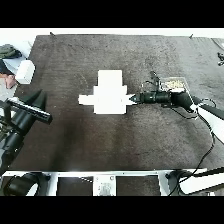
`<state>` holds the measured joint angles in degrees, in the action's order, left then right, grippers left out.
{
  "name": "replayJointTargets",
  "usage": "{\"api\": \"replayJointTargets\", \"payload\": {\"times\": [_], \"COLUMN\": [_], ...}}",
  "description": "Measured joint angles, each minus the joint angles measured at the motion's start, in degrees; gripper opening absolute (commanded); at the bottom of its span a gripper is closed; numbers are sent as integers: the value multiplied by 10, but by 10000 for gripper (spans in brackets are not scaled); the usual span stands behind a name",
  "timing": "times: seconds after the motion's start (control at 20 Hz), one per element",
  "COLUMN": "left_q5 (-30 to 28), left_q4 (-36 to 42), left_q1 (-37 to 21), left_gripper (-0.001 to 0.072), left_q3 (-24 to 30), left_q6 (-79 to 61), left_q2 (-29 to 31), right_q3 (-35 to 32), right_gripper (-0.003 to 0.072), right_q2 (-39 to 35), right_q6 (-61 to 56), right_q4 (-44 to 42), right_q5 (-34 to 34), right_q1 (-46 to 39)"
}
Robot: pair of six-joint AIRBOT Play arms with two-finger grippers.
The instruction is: Fold the box and place the chain.
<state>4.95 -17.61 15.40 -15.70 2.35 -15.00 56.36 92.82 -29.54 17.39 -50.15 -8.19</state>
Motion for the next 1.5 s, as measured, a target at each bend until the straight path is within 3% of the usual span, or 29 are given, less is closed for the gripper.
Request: {"api": "replayJointTargets", "payload": {"times": [0.3, 0.45, 0.65, 0.8, 0.95, 1.0, 1.5], "left_q5": [17, 14, 33, 96, 196, 232, 578], "left_q4": [10, 28, 43, 46, 41, 30, -193], "left_q1": [0, 0, -7, -31, -56, -62, -71], "left_gripper": [479, 478, 478, 478, 479, 509, 508], "left_q3": [-10, -53, -158, -258, -372, -415, -892], "left_q6": [-44, -49, -27, 8, 54, 78, 393], "left_q2": [-53, -142, -302, -424, -543, -584, -962], "right_q3": [5, 6, 6, 6, 6, 6, 6], "right_gripper": [-19, -19, -19, -19, -19, -19, -18], "right_q2": [0, 0, 0, 0, 0, 0, 0], "right_q6": [6, 10, 15, 22, 26, 28, 38], "right_q4": [14, 15, 16, 17, 17, 17, 17], "right_q5": [37, 42, 44, 45, 45, 45, 46], "right_q1": [14, 17, 17, 17, 17, 17, 17]}}
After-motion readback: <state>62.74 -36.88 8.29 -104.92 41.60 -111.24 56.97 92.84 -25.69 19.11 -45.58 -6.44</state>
